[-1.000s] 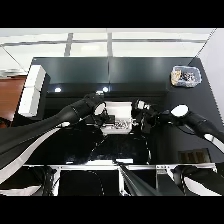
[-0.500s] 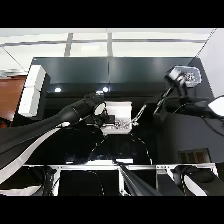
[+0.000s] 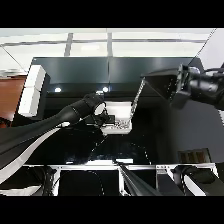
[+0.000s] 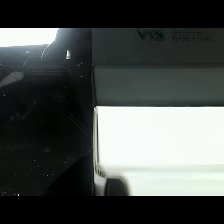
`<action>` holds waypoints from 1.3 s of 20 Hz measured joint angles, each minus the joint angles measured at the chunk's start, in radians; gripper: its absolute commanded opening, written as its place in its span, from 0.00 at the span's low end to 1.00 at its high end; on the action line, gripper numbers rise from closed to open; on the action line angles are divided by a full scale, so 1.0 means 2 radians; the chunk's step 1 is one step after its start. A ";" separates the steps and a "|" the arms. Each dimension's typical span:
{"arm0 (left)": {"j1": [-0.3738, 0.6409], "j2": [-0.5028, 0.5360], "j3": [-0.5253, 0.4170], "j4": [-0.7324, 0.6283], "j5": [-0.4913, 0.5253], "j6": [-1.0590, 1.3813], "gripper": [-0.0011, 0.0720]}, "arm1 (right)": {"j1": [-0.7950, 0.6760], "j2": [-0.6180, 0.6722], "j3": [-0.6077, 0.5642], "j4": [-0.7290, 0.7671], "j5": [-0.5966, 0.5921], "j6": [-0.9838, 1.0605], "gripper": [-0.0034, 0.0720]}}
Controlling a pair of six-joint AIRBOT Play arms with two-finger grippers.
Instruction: Fold the box and place the chain.
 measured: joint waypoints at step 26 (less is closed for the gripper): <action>0.000 0.000 0.000 0.000 0.000 0.000 0.05 | 0.106 -0.136 -0.026 -0.218 -0.035 0.178 0.41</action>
